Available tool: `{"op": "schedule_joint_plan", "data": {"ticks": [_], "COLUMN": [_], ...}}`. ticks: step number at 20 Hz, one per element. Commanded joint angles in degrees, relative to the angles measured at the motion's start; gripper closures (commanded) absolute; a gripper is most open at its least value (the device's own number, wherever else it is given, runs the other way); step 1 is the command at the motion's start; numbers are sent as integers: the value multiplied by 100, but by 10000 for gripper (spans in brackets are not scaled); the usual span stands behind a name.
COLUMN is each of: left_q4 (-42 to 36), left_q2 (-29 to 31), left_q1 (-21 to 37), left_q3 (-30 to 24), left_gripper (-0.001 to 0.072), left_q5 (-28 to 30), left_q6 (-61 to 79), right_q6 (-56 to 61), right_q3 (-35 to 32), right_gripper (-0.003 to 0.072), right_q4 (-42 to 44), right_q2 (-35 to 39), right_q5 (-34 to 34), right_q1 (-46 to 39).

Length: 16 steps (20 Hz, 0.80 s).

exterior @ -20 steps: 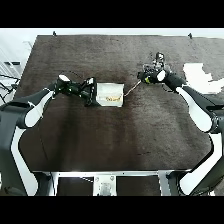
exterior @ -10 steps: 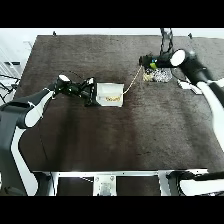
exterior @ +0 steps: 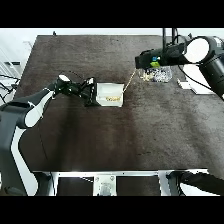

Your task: Fold the box and place the chain.

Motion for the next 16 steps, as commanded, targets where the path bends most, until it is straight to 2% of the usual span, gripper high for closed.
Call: {"op": "schedule_joint_plan", "data": {"ticks": [1,9,16], "left_q4": [0,0,0], "left_q2": [4,4,4], "left_q1": [4,4,4], "left_q3": [2,2,2], "left_gripper": [241,241,241], "left_q5": [0,0,2], "left_q6": [0,0,2], "right_q6": [136,732,1056], "right_q3": [-142,-935,-1530], "right_gripper": [675,675,675], "right_q4": [-42,-17,66], "right_q2": [79,70,48], "right_q5": [232,-293,-1456], "right_q1": [407,876,1176]}}
